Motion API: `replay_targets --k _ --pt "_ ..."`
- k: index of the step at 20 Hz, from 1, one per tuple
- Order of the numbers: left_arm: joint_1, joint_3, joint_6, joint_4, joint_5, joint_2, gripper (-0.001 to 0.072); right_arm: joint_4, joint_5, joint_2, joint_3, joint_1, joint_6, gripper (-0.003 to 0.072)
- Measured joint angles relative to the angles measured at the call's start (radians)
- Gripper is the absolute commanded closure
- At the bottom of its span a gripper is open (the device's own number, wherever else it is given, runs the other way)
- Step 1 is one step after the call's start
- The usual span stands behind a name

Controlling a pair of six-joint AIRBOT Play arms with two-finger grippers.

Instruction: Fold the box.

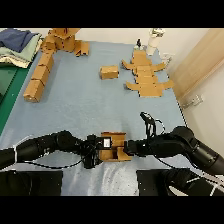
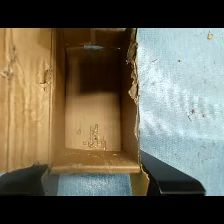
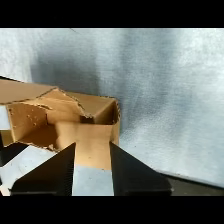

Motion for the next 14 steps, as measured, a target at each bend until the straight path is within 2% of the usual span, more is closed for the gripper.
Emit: replay_targets --k 10,11,12,13,14 --pt "0.0 0.0 0.0 0.0 0.001 0.0 0.0258 -0.074 -0.037 -0.069 0.074 0.005 -0.014 0.0344" --pt "0.0 0.0 0.0 0.0 0.001 0.0 0.0258 -0.082 -0.051 -0.07 0.08 0.006 -0.014 0.0374" --pt "0.0 0.0 0.0 0.0 0.001 0.0 0.0258 -0.091 -0.065 -0.071 0.085 0.009 -0.013 0.0519" --pt "0.0 0.0 0.0 0.0 0.001 0.0 0.0258 -0.109 -0.079 -0.07 0.088 0.01 -0.002 0.0595" --pt "0.0 0.0 0.0 0.0 0.001 0.0 0.0258 -0.141 -0.094 -0.066 0.091 0.01 0.018 0.0596"
